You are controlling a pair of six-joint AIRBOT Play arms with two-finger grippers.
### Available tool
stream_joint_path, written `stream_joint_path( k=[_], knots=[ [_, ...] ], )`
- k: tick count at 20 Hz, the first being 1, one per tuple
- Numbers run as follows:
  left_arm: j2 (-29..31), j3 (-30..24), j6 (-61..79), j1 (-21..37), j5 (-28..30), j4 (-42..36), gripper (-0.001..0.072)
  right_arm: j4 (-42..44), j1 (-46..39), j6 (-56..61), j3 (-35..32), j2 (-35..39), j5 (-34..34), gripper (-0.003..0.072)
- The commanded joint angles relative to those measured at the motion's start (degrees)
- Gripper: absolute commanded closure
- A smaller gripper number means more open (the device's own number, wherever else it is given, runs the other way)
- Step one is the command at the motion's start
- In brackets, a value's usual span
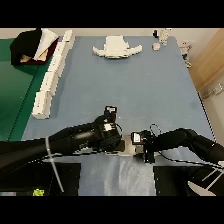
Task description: Fold the box.
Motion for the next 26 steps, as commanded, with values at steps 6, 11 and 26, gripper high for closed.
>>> stream_joint_path(
  k=[6,11,26],
  knots=[
    [8.2,0.5,14.3,-0.2,-5.0,5.4,0.0696,0.0,0.0,0.0,0.0,0.0,0.0,0.0161],
    [10.1,-1.2,32.7,3.0,-1.3,6.2,0.0697,0.0,0.0,0.0,0.0,0.0,0.0,0.0161],
    [23.4,-35.3,133.2,30.9,30.5,-38.5,0.0013,0.0,0.0,0.0,0.0,0.0,0.0,0.0161]
  ],
)
